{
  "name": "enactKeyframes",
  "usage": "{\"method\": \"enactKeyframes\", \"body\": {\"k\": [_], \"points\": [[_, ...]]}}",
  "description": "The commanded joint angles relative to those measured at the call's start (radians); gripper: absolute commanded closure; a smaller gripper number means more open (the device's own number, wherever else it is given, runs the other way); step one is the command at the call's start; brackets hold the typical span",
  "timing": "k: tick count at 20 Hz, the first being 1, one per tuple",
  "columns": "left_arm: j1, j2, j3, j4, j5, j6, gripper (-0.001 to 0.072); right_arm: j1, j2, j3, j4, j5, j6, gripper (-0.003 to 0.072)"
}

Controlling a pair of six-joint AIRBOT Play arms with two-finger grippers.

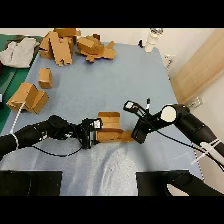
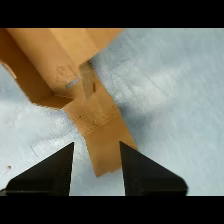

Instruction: Fold the box.

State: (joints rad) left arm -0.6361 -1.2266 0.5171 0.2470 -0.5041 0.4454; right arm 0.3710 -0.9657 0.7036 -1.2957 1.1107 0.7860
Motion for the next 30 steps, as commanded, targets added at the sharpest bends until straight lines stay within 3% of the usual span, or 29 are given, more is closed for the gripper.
{"method": "enactKeyframes", "body": {"k": [1, 5, 12, 13, 15, 17, 19, 30], "points": [[0.000, -0.001, 0.000, 0.000, 0.001, 0.000, 0.0238, 0.062, -0.047, -0.001, -0.026, -0.069, -0.108, 0.0219], [0.000, -0.001, 0.000, 0.000, 0.000, 0.000, 0.0238, 0.099, -0.132, 0.000, 0.024, -0.232, -0.107, 0.0219], [0.000, -0.001, 0.000, 0.000, 0.000, 0.000, 0.0238, 0.134, -0.158, -0.001, 0.047, -0.205, -0.107, 0.0222], [0.000, -0.001, 0.000, 0.000, 0.000, 0.000, 0.0238, 0.134, -0.158, -0.001, 0.046, -0.198, -0.107, 0.0265], [0.000, 0.000, 0.000, 0.000, 0.000, 0.000, 0.0238, 0.135, -0.158, -0.001, 0.047, -0.172, -0.106, 0.0496], [0.000, -0.001, 0.000, 0.000, 0.000, 0.000, 0.0238, 0.135, -0.158, -0.001, 0.051, -0.166, -0.106, 0.0531], [0.000, 0.000, 0.000, 0.000, 0.000, 0.000, 0.0238, 0.135, -0.158, -0.001, 0.077, -0.168, -0.106, 0.0628], [0.000, -0.001, 0.000, 0.000, 0.000, 0.000, 0.0238, 0.136, -0.164, -0.020, 0.238, -0.225, -0.106, 0.0620]]}}
